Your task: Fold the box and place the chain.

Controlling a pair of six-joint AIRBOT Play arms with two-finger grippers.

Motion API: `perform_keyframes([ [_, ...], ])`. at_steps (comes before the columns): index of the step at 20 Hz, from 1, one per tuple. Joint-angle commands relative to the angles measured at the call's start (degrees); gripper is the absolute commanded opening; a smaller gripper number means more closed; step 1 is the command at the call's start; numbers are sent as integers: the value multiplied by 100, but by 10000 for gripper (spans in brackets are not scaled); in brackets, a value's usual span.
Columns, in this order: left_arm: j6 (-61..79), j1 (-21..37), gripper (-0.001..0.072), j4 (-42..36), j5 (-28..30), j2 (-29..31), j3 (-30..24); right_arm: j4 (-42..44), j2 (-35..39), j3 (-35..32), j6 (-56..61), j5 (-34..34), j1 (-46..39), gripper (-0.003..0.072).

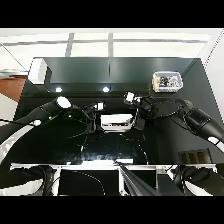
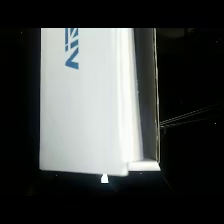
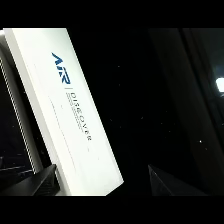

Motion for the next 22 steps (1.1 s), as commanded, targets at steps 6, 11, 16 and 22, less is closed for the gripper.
perform_keyframes([
  [6,-4,4,441,-2,-11,-2,-2,4,-11,-7,-26,-256,177,535],
  [11,-4,4,441,-2,-11,-2,-2,-13,-11,-11,-24,-254,177,391],
  [16,-4,4,441,-2,-11,-2,-2,-11,-26,-24,-20,-341,177,391],
  [22,-4,4,441,-2,-11,-2,-2,-9,-81,-24,-20,-407,177,392],
])
